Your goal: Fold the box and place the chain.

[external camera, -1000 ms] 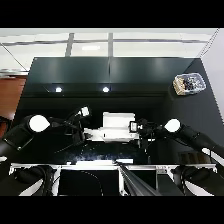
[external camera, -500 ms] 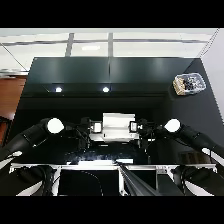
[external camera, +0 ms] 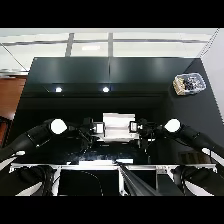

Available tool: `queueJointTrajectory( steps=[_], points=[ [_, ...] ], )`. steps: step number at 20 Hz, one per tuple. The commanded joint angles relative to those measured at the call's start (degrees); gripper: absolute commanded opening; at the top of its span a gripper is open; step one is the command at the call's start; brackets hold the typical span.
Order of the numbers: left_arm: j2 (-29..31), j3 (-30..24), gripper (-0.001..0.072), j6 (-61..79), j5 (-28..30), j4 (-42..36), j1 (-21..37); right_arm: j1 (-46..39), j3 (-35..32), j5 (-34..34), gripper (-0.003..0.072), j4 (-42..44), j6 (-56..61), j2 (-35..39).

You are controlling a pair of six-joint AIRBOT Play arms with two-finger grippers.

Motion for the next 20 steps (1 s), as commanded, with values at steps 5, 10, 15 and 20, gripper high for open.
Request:
queueJointTrajectory(
  steps=[5, 10, 15, 20],
  points=[
    [-0.50, -0.07, 0.0264, -1.09, 0.11, -10.69, -0.09, 0.02, 0.00, 0.00, 0.0409, 0.02, 0.00, -0.04],
    [-2.71, -0.07, 0.0263, -1.09, 0.39, -15.47, -0.09, 0.02, 0.00, 0.00, 0.0409, 0.02, 0.00, -0.04],
    [-4.31, -0.04, 0.0264, -0.98, 0.44, -18.21, -0.09, 0.02, 0.00, 0.00, 0.0409, 0.02, 0.00, -0.04],
    [-4.31, -0.07, 0.0354, -1.01, 0.35, -18.23, -0.13, 0.02, 0.00, 0.00, 0.0409, 0.02, 0.00, -0.04]
  ],
)
